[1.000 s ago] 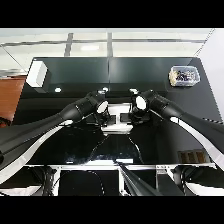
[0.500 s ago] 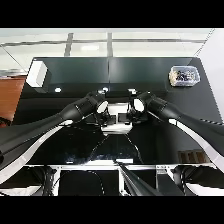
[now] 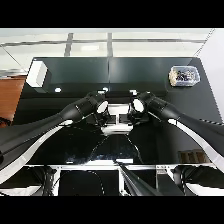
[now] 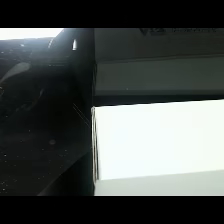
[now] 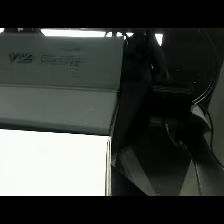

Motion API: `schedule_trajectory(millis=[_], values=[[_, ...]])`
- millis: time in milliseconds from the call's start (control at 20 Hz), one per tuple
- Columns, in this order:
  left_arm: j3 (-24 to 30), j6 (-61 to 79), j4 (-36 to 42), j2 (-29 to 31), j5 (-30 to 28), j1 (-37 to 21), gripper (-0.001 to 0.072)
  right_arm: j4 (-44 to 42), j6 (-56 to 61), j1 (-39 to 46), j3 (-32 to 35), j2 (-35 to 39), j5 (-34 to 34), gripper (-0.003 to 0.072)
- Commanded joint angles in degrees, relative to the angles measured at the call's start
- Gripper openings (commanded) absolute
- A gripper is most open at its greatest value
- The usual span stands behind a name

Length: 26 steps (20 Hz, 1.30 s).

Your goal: Fold the box and place the chain.

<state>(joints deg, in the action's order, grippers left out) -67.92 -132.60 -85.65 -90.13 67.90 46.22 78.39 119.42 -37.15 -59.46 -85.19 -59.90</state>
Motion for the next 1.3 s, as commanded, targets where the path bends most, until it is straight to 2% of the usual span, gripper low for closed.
schedule_trajectory(millis=[0,100,150,250,1050,1150,1250], values=[[0.0,0.1,-0.2,0.0,-0.2,0.0,0.0028,-0.3,0.2,0.0,0.0,0.0,-0.3,0.0019],[0.0,0.1,-0.2,0.0,-0.1,0.0,0.0029,-0.3,0.2,0.0,0.0,0.0,-0.3,0.0023],[0.0,0.1,-0.2,0.0,-0.1,0.0,0.0029,-0.3,0.4,0.0,0.0,0.0,-0.3,0.0055],[0.0,0.1,-0.2,0.0,-0.1,0.0,0.0028,-0.3,0.4,0.0,0.0,0.0,-0.3,0.0248],[0.0,0.1,-0.2,0.0,0.1,0.0,0.0029,-0.3,0.3,0.1,0.0,0.0,-1.6,0.0262],[0.0,0.1,-0.2,0.0,0.1,0.0,0.0028,-0.3,0.4,0.1,0.0,0.0,-1.3,0.0447],[0.0,0.1,-0.2,0.0,0.1,0.0,0.0029,-0.1,0.4,0.1,0.0,0.0,-0.9,0.0442]])
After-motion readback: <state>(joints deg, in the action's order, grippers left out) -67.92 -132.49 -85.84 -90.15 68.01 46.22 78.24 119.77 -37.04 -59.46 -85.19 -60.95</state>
